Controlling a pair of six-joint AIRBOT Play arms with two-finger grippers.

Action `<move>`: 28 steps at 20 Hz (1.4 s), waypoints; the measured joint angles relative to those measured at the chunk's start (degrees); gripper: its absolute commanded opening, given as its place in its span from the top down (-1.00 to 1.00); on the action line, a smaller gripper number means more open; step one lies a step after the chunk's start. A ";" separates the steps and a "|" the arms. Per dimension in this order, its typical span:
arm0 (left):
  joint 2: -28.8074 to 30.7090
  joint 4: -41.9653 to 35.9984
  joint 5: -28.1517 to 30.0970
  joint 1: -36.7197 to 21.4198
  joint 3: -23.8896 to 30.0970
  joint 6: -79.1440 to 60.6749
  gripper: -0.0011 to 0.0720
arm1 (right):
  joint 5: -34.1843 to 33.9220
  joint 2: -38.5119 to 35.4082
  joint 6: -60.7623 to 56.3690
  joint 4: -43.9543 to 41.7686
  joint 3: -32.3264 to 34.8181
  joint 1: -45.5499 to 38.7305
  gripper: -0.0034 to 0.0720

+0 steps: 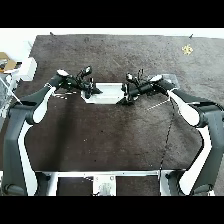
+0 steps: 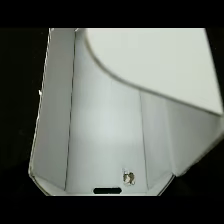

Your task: Fold the box and place the chain.

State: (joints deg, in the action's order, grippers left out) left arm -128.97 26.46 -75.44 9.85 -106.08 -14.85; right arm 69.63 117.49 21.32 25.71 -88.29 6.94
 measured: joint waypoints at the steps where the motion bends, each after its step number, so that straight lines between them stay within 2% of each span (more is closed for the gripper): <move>1: 0.00 0.00 0.02 0.00 0.02 0.00 0.94 | 0.00 0.00 0.00 -0.07 0.00 -0.02 -0.88; 7: 0.00 0.00 0.02 0.00 0.02 0.00 0.94 | -1.25 0.00 0.04 0.74 0.00 -0.02 -0.88; 9: 0.00 0.00 0.02 0.00 0.02 0.00 0.94 | -1.55 0.00 0.35 1.01 0.00 0.11 -0.75; 12: 0.00 0.00 0.00 0.00 0.02 -0.02 0.94 | -1.62 0.00 0.85 1.20 0.00 0.24 -0.73; 13: 0.00 0.00 0.00 0.00 0.02 -0.02 0.94 | -1.70 0.00 0.96 1.29 0.00 0.28 -0.48; 14: 0.00 0.04 -0.09 0.00 0.02 -0.07 0.94 | -1.79 0.00 1.03 1.31 0.00 0.31 -0.44; 15: 0.00 0.07 -0.07 0.00 0.02 -0.09 0.94 | -2.08 0.00 1.07 1.33 0.00 0.33 -0.45; 16: 0.00 0.04 -0.07 0.00 0.02 -0.09 0.94 | -2.38 0.02 1.09 1.36 0.00 0.37 -0.68; 17: 0.00 0.04 -0.04 0.00 0.02 -0.07 0.94 | -2.73 0.11 1.18 1.62 0.00 0.46 -0.67; 18: 0.00 0.02 -0.04 0.00 0.02 -0.04 0.94 | -3.17 0.20 1.16 1.86 0.00 0.57 -0.56; 24: 0.00 0.02 -0.04 0.00 0.02 -0.04 0.94 | -4.50 0.35 1.20 3.04 0.07 0.85 -0.57; 26: 0.00 0.02 -0.04 0.00 0.02 -0.04 0.94 | -4.63 0.35 1.22 3.17 0.07 0.85 -0.27; 28: 0.00 0.02 -0.04 0.00 0.02 -0.04 0.94 | -4.72 0.35 1.20 3.26 0.07 0.87 -0.11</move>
